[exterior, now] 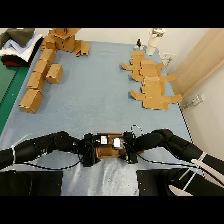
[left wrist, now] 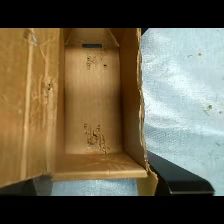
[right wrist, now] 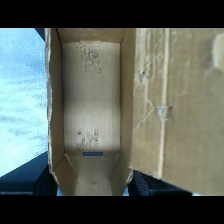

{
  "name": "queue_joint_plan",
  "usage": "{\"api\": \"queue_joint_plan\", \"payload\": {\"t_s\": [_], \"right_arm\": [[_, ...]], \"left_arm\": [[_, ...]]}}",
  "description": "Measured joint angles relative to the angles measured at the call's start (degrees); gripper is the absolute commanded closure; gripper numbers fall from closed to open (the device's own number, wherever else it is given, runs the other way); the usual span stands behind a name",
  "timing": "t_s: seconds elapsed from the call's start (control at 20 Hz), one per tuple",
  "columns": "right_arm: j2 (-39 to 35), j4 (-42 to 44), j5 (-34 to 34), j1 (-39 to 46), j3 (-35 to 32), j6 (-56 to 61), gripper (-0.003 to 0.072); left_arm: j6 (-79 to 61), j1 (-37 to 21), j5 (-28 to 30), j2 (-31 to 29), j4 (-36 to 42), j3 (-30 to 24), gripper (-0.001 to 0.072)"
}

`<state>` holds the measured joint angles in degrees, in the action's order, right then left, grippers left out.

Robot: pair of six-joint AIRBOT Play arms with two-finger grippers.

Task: Fold the box.

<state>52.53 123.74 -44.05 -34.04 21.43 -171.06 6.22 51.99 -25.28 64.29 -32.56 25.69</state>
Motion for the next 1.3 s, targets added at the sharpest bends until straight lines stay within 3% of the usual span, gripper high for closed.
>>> {"api": "queue_joint_plan", "payload": {"t_s": [0.05, 1.3], "right_arm": [[0.0, 0.0, 0.1, 0.0, 0.0, 0.1, 0.0161], [0.0, 0.0, 0.0, 0.0, 0.0, 0.0, 0.0161]], "left_arm": [[-0.1, 0.1, 0.4, 0.2, -0.1, 0.0, 0.0305], [0.2, 0.1, 0.7, 0.3, -0.2, 0.0, 0.0299]]}}
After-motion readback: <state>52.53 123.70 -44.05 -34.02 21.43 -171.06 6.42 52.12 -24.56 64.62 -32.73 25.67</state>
